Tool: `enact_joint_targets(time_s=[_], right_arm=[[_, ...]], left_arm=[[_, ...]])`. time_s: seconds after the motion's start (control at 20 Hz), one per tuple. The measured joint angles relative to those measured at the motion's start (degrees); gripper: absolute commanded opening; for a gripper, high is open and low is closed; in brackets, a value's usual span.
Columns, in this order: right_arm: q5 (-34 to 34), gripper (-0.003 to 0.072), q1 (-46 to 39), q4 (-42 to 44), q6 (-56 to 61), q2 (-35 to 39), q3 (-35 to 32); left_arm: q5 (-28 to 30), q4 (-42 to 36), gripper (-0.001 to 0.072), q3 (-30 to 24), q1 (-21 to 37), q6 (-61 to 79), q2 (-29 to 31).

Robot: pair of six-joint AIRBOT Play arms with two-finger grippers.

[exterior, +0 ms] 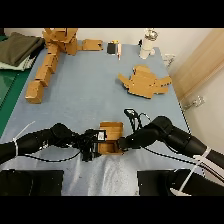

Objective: Fold the box.

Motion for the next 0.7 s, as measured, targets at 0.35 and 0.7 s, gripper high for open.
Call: enact_joint_targets(time_s=[0.35, 0.7], right_arm=[[-4.11, 0.0361, 6.54, -8.09, 12.33, -8.35, 4.28], [-6.21, 0.0005, 7.54, -10.25, 15.30, -14.10, 8.35]], left_arm=[[0.00, 0.00, 0.0454, 0.00, 0.00, 0.00, 0.00], [0.04, -0.11, 0.0454, -0.02, 0.00, -0.31, -0.02]])
